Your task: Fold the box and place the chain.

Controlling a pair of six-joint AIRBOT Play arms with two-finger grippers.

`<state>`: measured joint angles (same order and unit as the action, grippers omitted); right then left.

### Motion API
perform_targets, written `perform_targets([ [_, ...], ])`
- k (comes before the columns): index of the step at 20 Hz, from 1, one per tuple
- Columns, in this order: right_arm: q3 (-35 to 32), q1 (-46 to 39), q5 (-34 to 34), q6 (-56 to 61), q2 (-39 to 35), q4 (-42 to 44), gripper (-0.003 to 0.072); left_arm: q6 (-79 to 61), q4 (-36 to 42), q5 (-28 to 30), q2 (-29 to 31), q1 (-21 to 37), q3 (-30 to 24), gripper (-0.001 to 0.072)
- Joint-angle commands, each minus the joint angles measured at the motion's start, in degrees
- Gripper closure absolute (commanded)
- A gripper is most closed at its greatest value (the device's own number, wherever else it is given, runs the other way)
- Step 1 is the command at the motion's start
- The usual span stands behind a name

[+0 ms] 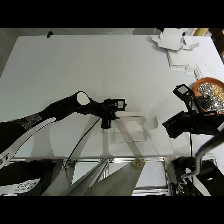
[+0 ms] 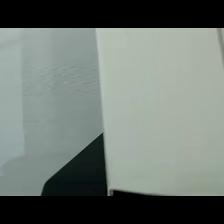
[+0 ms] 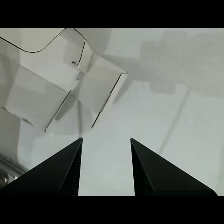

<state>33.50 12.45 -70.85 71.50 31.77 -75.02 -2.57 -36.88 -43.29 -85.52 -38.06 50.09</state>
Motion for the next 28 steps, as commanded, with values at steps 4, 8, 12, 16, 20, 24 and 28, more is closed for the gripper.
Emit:
perform_targets([
  [4, 0.04, 0.04, -0.02, -0.02, 0.04, -0.02, 0.0352, 1.27, -2.71, 0.83, 0.17, -0.02, 0.48, 0.0704],
  [8, 0.04, 0.04, -0.04, -0.02, 0.02, -0.17, 0.0352, -1.31, -2.6, 0.11, 0.15, -0.04, 0.48, 0.0704],
  [12, 0.04, 0.04, -0.04, -0.02, 0.02, -0.2, 0.0352, -2.47, -2.49, 0.13, -0.09, -0.33, 0.48, 0.0703],
  [16, 0.04, 0.04, -0.07, -0.02, 0.02, -0.17, 0.0352, -2.43, -2.4, -1.11, -1.27, -0.52, 0.46, 0.0701],
  [20, 0.04, 0.04, -0.04, -0.02, 0.02, -0.2, 0.0352, -2.43, -2.45, -1.05, -1.07, -0.59, 0.46, 0.07],
  [24, 0.04, 0.04, -0.04, -0.11, 0.02, -0.2, 0.0352, -2.32, -2.43, -1.09, -1.07, -0.59, 0.46, 0.0696],
  [28, 0.04, 0.04, -0.04, -4.5, 0.02, -0.09, 0.0352, -2.34, -2.43, -1.11, -1.07, -0.59, 0.46, 0.0696],
])
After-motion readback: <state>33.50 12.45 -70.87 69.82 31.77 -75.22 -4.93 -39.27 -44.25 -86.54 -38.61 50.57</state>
